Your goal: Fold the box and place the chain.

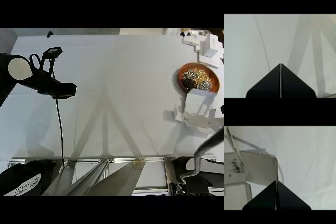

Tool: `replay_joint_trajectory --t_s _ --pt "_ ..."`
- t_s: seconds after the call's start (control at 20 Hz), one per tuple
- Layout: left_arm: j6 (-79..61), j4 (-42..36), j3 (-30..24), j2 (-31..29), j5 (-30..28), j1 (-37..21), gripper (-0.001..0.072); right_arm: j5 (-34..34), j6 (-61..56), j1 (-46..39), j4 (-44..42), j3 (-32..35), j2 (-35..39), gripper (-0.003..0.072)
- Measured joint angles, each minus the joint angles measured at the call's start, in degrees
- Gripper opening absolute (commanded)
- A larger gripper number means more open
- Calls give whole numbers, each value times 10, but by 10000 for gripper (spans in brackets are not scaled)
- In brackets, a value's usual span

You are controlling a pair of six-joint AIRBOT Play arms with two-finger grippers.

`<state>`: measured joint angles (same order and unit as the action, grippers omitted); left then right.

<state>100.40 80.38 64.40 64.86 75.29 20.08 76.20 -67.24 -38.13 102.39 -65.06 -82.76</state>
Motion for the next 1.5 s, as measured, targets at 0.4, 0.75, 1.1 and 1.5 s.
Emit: replay_joint_trajectory --t_s 0.4,0.75,1.1,1.5 --pt "0 0 0 0 0 0 9 -40 29 188 -254 141 179 18" --pt "0 -1 0 0 0 0 9 -192 -24 376 -349 300 299 18" --pt "1 0 0 0 -53 0 14 -274 -70 489 -362 352 317 19" --pt "-119 -18 -1 9 -87 0 413 -290 -78 513 -364 358 319 19"
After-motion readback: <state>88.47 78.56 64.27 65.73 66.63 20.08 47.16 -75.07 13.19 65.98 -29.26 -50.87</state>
